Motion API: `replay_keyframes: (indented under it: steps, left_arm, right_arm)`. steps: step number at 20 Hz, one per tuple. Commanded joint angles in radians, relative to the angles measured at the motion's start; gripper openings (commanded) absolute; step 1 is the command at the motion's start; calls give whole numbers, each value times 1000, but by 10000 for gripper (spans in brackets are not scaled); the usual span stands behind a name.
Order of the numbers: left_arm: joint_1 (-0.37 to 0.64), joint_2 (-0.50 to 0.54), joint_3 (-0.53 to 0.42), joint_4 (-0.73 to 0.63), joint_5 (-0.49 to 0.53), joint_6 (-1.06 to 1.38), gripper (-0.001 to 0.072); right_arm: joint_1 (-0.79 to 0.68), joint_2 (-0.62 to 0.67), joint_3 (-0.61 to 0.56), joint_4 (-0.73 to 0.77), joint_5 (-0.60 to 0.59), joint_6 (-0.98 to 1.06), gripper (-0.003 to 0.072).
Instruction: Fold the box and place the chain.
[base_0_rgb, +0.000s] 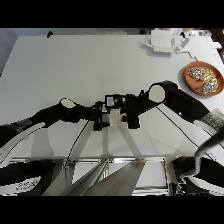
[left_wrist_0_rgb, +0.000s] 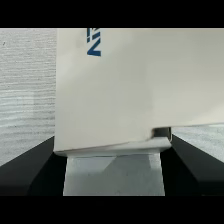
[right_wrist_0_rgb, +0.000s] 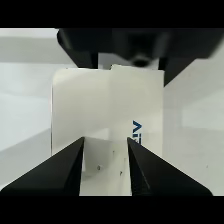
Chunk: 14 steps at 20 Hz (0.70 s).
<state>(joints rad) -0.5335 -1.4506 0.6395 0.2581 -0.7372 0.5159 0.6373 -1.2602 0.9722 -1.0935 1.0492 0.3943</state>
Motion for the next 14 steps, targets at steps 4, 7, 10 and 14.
replay_keyframes:
  steps: [4, 7, 10, 14]
  left_arm:
    - [0, 1, 0, 0, 0, 0, 113]
    - [0, 1, 0, 0, 0, 0, 113]
    - [0, 1, 0, 0, 0, 0, 113]
    - [0, 1, 0, 0, 0, 0, 113]
  right_arm:
    - [18, 1, -43, -36, -62, -1, 343]
    - [18, 1, -45, -37, -61, 2, 339]
    - [18, 1, -46, -55, -58, 2, 267]
    - [18, 1, -46, -55, -59, 3, 220]
